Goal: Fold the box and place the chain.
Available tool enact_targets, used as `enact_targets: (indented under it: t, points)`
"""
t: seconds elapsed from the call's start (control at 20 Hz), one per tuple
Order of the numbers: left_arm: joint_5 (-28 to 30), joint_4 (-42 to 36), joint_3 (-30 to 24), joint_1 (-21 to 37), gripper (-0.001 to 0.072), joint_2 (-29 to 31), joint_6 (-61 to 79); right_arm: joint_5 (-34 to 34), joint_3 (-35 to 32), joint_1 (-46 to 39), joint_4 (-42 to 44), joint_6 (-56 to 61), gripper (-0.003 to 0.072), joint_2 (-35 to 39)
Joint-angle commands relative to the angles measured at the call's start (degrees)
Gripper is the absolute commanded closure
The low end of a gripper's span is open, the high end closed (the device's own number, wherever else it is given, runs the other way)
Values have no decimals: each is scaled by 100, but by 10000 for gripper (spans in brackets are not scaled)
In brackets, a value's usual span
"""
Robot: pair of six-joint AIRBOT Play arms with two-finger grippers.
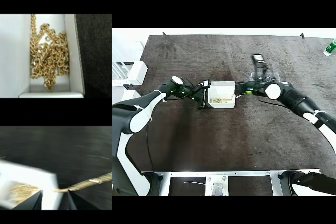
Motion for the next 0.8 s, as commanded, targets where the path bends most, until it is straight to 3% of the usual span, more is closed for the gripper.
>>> enact_targets:
  t: [0.0, 0.1, 0.6, 0.65, 0.7, 0.75]
  points:
    - [2, -2, 2, 4, 182, 2, 2, -323, -321, -872, 208, 214, 309, -234]
    - [0, -2, 2, 4, 182, 2, 2, -564, -271, -1016, 273, 214, 270, -621]
    - [4, -4, 2, 4, 182, 2, 2, -697, 1178, -894, 962, -153, 299, -2448]
    - [2, -4, 2, 4, 182, 2, 2, -691, 1270, -881, 957, -153, 446, -2511]
    - [4, -4, 2, 4, 182, 2, 2, -671, 1268, -876, 944, -155, 676, -2470]
    - [4, -4, 2, 4, 182, 2, 2, -557, 1250, -872, 866, -236, 676, -2350]
